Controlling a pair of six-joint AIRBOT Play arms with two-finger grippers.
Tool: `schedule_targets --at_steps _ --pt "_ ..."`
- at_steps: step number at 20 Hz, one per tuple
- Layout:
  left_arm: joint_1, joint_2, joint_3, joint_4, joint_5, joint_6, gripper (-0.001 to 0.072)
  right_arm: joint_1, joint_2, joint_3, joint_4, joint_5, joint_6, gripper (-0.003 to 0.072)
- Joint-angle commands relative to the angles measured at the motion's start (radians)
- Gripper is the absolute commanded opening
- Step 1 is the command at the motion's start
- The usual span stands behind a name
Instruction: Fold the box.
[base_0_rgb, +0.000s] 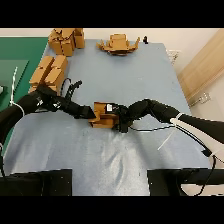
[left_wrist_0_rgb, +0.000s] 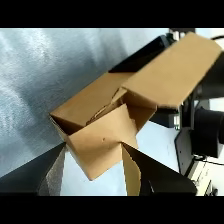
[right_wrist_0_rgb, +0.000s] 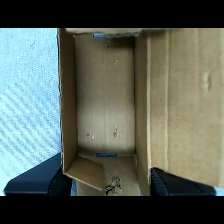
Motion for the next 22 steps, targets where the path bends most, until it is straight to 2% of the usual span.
schedule_targets --at_steps 1,7,9,12,17,18,22 --pt "-0.072 0.0 0.101 0.193 0.002 -0.307 0.0535 0.0 0.0 0.001 0.0 0.0 0.0 0.0526" --pt "-0.244 0.0 0.166 0.398 0.03 -0.622 0.0533 0.0 0.0 0.001 0.003 0.0 0.0 0.0526" --pt "-0.281 0.0 0.166 0.493 0.052 -0.738 0.0533 0.0 0.0 0.001 0.006 0.0 0.0 0.0526" --pt "-0.322 0.0 0.166 0.563 0.08 -0.858 0.0533 0.0 0.0 0.001 0.006 0.0 0.0 0.0526" --pt "-0.402 -0.01 0.174 0.729 0.175 -1.064 0.051 0.0 0.0 0.001 0.006 0.0 0.0 0.0525" --pt "-0.415 -0.024 0.188 0.74 0.162 -1.071 0.0455 0.0 0.0 0.001 0.006 0.0 0.0 0.0526" --pt "-0.449 -0.112 0.278 0.743 0.045 -1.071 0.0456 0.0 0.0 0.001 0.006 0.0 0.0 0.0526"
